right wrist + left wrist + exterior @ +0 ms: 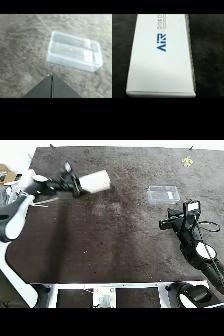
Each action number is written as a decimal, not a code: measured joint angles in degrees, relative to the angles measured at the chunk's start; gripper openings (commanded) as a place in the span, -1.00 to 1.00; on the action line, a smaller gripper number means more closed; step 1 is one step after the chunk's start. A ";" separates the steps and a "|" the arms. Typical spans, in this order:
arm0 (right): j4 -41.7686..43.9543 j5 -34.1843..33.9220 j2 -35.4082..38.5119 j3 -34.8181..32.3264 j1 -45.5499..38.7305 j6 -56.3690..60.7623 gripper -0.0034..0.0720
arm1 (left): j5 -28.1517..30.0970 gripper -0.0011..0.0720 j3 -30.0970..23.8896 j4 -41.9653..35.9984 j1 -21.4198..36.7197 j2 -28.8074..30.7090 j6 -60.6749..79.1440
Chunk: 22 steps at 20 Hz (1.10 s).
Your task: Fold the box and place the chain.
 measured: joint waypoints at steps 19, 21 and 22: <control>1.44 -3.02 0.15 -1.20 0.00 -0.02 -0.90 | 42.62 -0.95 -2.89 32.76 11.43 2.25 -61.40; 1.44 -3.02 0.15 -1.97 0.00 0.00 -0.90 | 43.36 -0.95 -3.32 35.08 11.41 1.29 -64.06; 1.44 -3.02 0.15 -2.34 0.00 0.00 -0.90 | 43.82 -0.95 -3.80 36.52 11.37 0.98 -66.03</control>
